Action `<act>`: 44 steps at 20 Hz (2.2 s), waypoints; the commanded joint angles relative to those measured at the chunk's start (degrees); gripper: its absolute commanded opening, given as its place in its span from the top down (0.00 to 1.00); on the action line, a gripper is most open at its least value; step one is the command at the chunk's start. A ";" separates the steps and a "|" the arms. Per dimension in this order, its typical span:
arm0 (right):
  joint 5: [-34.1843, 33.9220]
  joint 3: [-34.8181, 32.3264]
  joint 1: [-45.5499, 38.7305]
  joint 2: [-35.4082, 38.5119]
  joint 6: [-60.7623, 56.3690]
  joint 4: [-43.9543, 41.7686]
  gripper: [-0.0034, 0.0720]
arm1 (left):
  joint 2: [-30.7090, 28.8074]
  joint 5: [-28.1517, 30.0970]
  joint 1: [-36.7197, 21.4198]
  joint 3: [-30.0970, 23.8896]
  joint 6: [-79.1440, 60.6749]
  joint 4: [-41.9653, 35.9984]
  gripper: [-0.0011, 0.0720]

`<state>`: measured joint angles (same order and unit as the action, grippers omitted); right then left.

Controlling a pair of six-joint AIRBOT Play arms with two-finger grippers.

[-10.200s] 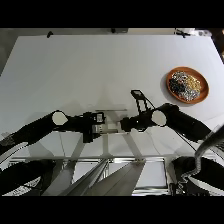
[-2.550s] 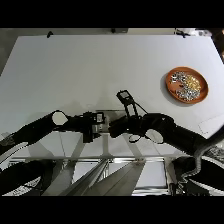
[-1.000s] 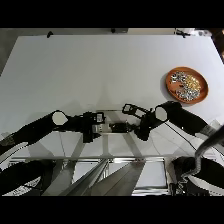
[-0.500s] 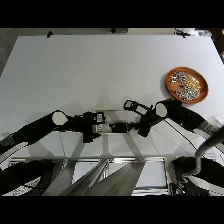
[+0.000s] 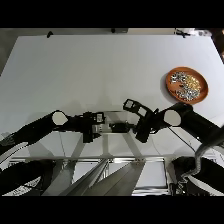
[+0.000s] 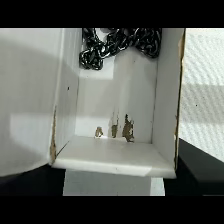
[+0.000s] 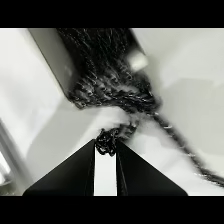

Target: Fold the box and place the chain.

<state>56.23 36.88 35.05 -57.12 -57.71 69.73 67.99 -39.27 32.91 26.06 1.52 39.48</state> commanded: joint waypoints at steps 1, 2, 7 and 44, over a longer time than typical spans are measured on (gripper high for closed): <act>-2.34 0.15 1.60 8.35 -2.43 0.28 0.94 | -0.02 -0.02 0.04 0.02 0.00 0.02 0.77; -3.37 0.15 2.21 10.08 -2.75 0.20 0.94 | -0.02 0.04 0.02 0.02 0.00 0.02 0.77; -11.10 0.44 5.35 13.77 -3.23 -5.35 0.94 | -0.02 -0.42 0.02 0.02 0.00 0.00 0.77; -11.72 -3.32 -6.29 -5.66 31.08 -9.05 0.62 | -0.02 -0.44 0.04 0.02 0.00 -0.02 0.77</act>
<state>47.97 34.24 29.17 -58.72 -35.03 64.10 67.99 -39.70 32.91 26.06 1.52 39.44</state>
